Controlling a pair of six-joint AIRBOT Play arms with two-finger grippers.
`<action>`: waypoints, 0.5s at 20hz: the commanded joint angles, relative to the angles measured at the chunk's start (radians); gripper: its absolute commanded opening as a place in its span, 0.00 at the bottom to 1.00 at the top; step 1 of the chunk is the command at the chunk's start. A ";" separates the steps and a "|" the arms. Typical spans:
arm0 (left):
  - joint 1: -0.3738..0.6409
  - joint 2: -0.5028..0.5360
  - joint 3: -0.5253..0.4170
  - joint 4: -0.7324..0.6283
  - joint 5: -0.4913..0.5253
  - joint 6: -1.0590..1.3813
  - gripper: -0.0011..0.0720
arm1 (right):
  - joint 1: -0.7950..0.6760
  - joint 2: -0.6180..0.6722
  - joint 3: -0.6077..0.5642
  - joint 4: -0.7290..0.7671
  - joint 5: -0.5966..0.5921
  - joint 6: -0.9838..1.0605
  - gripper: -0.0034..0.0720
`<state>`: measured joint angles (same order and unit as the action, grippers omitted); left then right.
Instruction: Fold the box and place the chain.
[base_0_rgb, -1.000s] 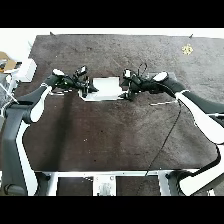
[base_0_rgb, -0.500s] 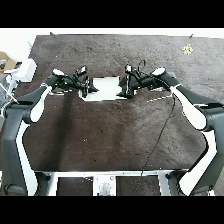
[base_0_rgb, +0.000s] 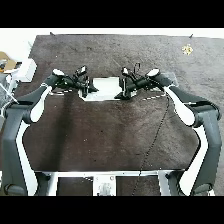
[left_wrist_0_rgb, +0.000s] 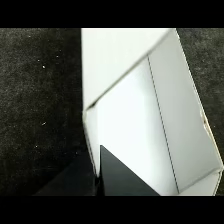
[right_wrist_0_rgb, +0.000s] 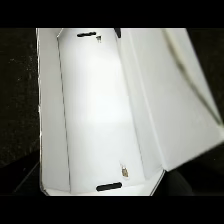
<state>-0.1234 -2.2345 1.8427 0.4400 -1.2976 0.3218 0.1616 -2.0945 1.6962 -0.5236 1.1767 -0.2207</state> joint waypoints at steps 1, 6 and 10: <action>0.001 0.000 0.000 0.000 0.000 0.000 0.03 | 0.004 -0.032 0.008 -0.004 0.014 0.002 0.95; 0.001 0.000 0.000 0.000 0.000 0.000 0.03 | 0.011 -0.037 0.020 -0.003 0.018 -0.003 0.94; 0.001 0.000 0.000 0.000 0.000 0.000 0.03 | 0.013 -0.040 0.020 -0.003 0.020 -0.003 0.94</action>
<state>-0.1234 -2.2345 1.8427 0.4400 -1.2980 0.3222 0.1726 -2.1311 1.7134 -0.5274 1.1934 -0.2237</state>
